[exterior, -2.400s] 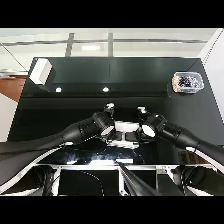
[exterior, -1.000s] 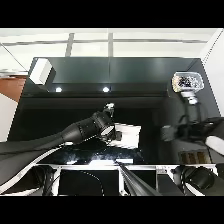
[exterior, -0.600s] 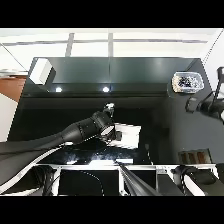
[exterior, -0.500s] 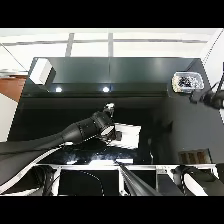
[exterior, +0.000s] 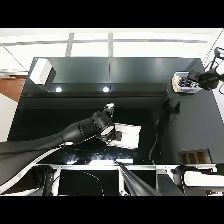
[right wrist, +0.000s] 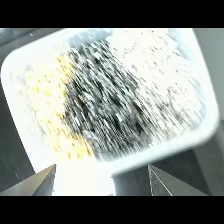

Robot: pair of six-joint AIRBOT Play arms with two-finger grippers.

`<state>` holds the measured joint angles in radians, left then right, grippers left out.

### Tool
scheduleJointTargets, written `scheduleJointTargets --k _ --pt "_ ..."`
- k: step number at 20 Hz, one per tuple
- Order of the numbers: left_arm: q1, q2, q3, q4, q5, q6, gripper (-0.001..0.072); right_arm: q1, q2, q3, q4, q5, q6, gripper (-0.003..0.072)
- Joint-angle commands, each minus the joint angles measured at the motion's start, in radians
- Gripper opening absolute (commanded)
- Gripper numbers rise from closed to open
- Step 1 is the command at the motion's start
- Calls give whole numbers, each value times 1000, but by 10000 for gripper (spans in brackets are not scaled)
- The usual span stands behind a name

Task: Fold the box and place the chain.

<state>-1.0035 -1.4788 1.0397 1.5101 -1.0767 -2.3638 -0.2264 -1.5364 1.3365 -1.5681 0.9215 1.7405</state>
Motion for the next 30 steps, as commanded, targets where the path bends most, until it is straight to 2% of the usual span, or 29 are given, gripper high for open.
scheduleJointTargets --k 1,9,10,11,12,13,15,21,26,30 --pt "1 0 0 0 -2 0 33 -9 -145 143 27 21 -25 650" --pt "0 0 0 0 -3 0 33 -10 -253 177 31 32 -25 648" --pt "0 0 0 0 -4 0 33 -10 -259 177 31 32 -25 569" --pt "0 0 0 -1 -4 0 33 -10 -263 177 31 32 -25 548" --pt "0 0 0 0 -5 0 33 -10 -264 177 31 33 -25 452" --pt "0 0 0 0 -5 0 33 -10 -264 177 31 37 -26 342" --pt "0 0 0 0 -6 0 33 -9 -263 188 31 61 -48 47" --pt "1 0 0 0 -6 0 33 -23 -162 269 24 164 -116 42" --pt "1 0 0 0 -6 0 33 -36 37 269 44 186 -214 39" --pt "1 0 0 0 -6 0 33 -35 220 269 164 190 -285 39"
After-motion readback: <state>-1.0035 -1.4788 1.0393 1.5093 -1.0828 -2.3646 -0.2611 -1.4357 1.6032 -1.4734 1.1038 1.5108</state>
